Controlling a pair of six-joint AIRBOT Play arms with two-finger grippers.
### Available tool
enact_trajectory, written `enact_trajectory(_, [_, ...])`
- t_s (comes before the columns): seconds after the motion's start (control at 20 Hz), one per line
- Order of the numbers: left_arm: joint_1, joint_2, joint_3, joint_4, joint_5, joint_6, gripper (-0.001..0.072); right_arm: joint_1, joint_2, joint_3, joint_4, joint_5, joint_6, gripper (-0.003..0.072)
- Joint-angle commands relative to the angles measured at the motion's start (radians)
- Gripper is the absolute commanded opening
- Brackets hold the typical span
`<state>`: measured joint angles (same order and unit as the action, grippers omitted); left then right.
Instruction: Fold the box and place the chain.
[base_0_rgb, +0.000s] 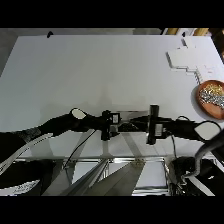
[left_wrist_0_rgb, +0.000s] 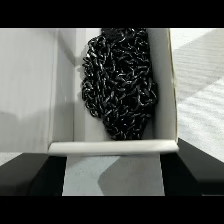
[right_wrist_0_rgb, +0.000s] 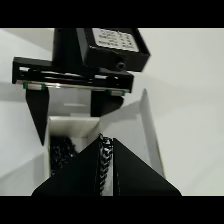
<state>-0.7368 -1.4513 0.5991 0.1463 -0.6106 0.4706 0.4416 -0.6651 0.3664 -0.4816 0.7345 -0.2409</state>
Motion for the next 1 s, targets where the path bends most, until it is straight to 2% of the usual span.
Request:
enact_trajectory(0.0, [0.000, 0.000, 0.000, 0.000, 0.000, 0.000, 0.0333, 0.089, -0.112, 0.000, 0.019, -0.108, -0.003, 0.0036])
enact_trajectory(0.05, [0.000, 0.001, 0.000, 0.000, 0.000, 0.000, 0.0333, 0.089, -0.123, 0.000, 0.006, -0.123, -0.003, 0.0110])
enact_trajectory(0.1, [0.000, 0.001, 0.000, 0.000, 0.000, 0.000, 0.0333, 0.089, -0.120, 0.002, -0.013, -0.137, -0.003, 0.0138])
enact_trajectory(0.25, [0.000, 0.001, 0.000, 0.000, 0.000, 0.000, 0.0333, 0.050, -0.057, 0.004, -0.069, -0.139, -0.003, 0.0139])
enact_trajectory(0.35, [0.000, 0.001, 0.000, 0.000, 0.000, 0.000, 0.0333, -0.045, 0.016, 0.004, -0.119, -0.077, -0.002, 0.0138])
enact_trajectory(0.55, [0.000, 0.001, 0.000, 0.000, 0.000, 0.000, 0.0333, -0.336, 0.104, 0.003, -0.276, 0.141, -0.002, 0.0139])
enact_trajectory(0.65, [0.000, 0.001, 0.000, 0.000, 0.000, 0.000, 0.0333, -0.450, 0.091, 0.003, -0.385, 0.209, 0.000, 0.0196])
enact_trajectory(0.75, [0.000, 0.001, 0.000, 0.000, 0.000, 0.000, 0.0333, -0.474, 0.048, 0.001, -0.463, 0.197, 0.013, 0.0202])
enact_trajectory(0.95, [0.000, 0.001, 0.000, 0.000, 0.000, 0.000, 0.0333, -0.474, -0.095, 0.001, -0.474, 0.162, -0.006, 0.0239])
